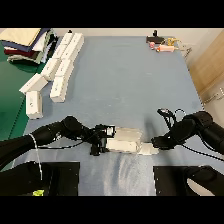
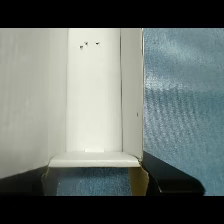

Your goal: Fold the box.

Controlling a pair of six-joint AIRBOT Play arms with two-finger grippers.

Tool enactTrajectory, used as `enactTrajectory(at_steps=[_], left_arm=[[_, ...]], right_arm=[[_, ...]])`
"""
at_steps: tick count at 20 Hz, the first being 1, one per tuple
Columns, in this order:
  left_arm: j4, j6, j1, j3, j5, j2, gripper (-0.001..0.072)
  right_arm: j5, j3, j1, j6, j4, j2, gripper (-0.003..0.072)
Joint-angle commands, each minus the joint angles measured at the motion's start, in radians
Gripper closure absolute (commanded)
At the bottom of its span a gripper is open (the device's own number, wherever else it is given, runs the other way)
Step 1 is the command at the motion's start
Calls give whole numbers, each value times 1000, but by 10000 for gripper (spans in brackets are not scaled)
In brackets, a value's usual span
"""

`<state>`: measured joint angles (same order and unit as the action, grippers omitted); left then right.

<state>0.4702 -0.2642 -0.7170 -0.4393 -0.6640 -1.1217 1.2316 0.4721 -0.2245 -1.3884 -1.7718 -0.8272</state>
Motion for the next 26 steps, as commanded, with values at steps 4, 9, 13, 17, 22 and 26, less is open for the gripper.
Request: enactTrajectory(at_steps=[4,9,13,17,22,26], left_arm=[[0,0,0,-1,0,1,203],[0,0,0,-1,0,0,204],[0,0,0,-1,0,0,203],[0,0,0,-1,0,0,203],[0,0,0,-1,0,1,203],[0,0,0,-1,0,1,203]], right_arm=[[-65,-21,0,-68,-137,-32,683],[-63,-11,0,-103,-194,-31,683],[-41,33,0,-114,-204,-23,683],[-19,80,0,-123,-217,15,682],[-19,85,-18,-132,-259,31,444],[-44,85,-84,-132,-268,27,220]])
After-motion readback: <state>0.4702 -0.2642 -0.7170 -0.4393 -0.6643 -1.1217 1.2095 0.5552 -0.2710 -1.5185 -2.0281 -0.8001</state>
